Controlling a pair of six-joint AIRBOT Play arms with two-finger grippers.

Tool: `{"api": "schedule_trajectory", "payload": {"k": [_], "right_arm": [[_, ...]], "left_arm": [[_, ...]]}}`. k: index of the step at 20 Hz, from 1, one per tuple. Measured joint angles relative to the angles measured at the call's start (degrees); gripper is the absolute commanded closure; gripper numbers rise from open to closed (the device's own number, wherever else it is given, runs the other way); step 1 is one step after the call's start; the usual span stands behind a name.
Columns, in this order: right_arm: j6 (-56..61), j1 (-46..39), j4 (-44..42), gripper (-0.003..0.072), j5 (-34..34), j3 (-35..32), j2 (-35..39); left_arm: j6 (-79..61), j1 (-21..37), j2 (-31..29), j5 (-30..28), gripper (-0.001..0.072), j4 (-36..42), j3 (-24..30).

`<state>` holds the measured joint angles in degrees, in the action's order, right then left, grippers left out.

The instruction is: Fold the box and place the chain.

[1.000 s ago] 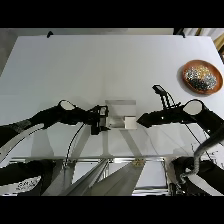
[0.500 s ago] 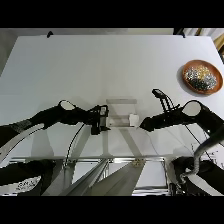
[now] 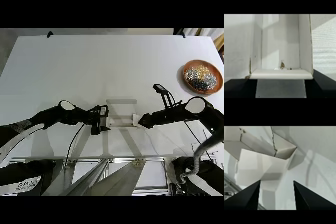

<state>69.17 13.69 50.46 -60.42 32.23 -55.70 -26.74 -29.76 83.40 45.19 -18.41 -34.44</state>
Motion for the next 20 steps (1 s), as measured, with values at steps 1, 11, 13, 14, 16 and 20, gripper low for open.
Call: {"api": "schedule_trajectory", "payload": {"k": [1, 11, 13, 14, 16, 20], "right_arm": [[0.0, 0.2, 0.0, 0.0227, 0.0, 0.2, -0.2], [8.1, 7.7, 2.4, 0.0115, 8.2, 1.4, -5.4], [11.8, 9.4, 5.3, 0.0115, 9.6, 2.3, -6.4], [13.9, 10.4, 7.0, 0.0115, 10.1, 2.8, -7.1], [18.0, 12.4, 10.4, 0.0117, 10.8, 4.4, -8.6], [25.1, 15.6, 14.9, 0.0119, 10.9, 8.1, -12.1]], "left_arm": [[0.0, 0.0, 0.0, 0.0, 0.0572, 0.0, 0.0], [0.0, 0.0, 0.0, 0.0, 0.0571, 0.0, 0.0], [0.0, 0.0, 0.0, 0.0, 0.0572, 0.0, 0.0], [0.0, 0.0, 0.0, 0.0, 0.0572, 0.0, 0.0], [0.0, 0.0, 0.0, 0.0, 0.0572, 0.0, 0.0], [0.0, 0.0, 0.0, 0.0, 0.0572, 0.0, 0.0]]}}
